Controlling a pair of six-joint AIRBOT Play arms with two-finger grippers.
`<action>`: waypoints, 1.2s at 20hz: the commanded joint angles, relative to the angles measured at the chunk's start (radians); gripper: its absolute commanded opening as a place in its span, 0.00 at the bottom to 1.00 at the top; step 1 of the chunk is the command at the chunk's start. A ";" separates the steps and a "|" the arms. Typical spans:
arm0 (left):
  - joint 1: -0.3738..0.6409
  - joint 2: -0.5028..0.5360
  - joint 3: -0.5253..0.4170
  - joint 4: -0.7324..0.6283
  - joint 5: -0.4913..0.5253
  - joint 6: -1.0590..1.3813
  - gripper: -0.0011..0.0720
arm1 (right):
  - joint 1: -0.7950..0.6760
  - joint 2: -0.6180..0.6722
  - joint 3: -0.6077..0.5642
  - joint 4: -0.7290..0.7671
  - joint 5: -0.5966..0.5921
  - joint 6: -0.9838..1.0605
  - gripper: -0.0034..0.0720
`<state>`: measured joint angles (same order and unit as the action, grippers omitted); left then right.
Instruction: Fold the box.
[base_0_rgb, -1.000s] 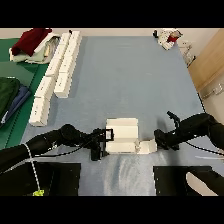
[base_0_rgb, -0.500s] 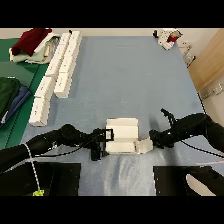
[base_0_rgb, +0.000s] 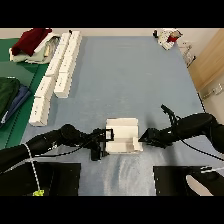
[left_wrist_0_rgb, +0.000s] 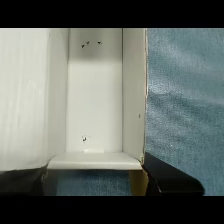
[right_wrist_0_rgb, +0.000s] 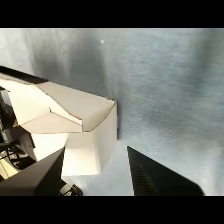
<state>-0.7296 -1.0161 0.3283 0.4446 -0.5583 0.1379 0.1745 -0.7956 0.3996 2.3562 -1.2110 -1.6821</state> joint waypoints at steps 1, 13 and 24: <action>0.000 -0.001 0.001 0.000 0.000 0.000 0.65 | 0.098 0.004 0.003 0.000 0.059 -0.002 0.82; 0.000 -0.001 0.001 0.000 0.000 0.000 0.65 | 0.522 -0.150 0.199 -0.454 0.188 0.517 0.72; 0.000 -0.001 0.001 0.000 0.000 0.000 0.65 | 0.782 -0.385 0.397 -0.757 0.040 1.003 0.66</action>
<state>-0.7296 -1.0161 0.3283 0.4446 -0.5579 0.1379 0.9100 -1.1191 0.7467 1.6932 -1.0996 -0.8043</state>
